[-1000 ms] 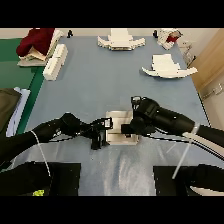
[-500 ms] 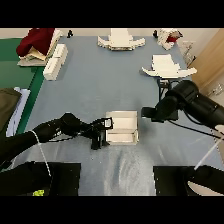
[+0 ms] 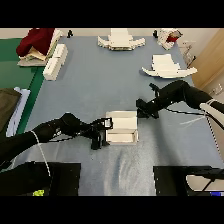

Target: Fold the box.

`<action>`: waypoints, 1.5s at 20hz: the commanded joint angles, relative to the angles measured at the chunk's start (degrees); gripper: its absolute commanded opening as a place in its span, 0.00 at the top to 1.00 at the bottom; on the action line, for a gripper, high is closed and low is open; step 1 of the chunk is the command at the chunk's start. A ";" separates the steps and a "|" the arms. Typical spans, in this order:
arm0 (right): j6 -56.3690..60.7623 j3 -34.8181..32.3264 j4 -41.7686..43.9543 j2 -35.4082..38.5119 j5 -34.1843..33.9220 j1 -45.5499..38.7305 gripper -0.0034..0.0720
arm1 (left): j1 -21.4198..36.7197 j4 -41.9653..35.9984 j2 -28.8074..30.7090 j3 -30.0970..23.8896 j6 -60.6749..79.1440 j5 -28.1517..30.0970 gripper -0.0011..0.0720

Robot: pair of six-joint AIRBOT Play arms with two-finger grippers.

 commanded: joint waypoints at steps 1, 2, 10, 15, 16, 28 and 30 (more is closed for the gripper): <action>-14.05 2.03 15.96 -6.64 -9.40 -1.73 0.95 | 0.04 0.00 -0.04 0.07 0.02 0.00 0.35; -15.23 2.14 16.68 -7.30 -11.26 -1.73 0.95 | 0.04 0.00 -0.04 0.07 0.02 0.00 0.35; -28.30 1.33 15.34 -6.95 -17.35 0.98 0.95 | 0.04 0.00 -0.04 0.07 0.02 0.00 0.35; -38.64 -1.99 15.15 -1.05 -5.88 6.82 0.95 | 0.04 0.00 -0.04 0.07 0.02 0.00 0.35; -40.63 -3.21 15.15 1.20 -2.69 8.15 0.95 | 0.04 0.00 -0.04 0.07 0.02 0.00 0.35; -47.98 -23.76 11.74 23.52 23.69 21.68 0.95 | 0.04 0.00 -0.04 0.07 0.02 0.00 0.35; -48.00 -24.83 10.58 25.24 25.57 22.60 0.95 | 0.04 0.00 -0.04 0.07 0.02 0.00 0.35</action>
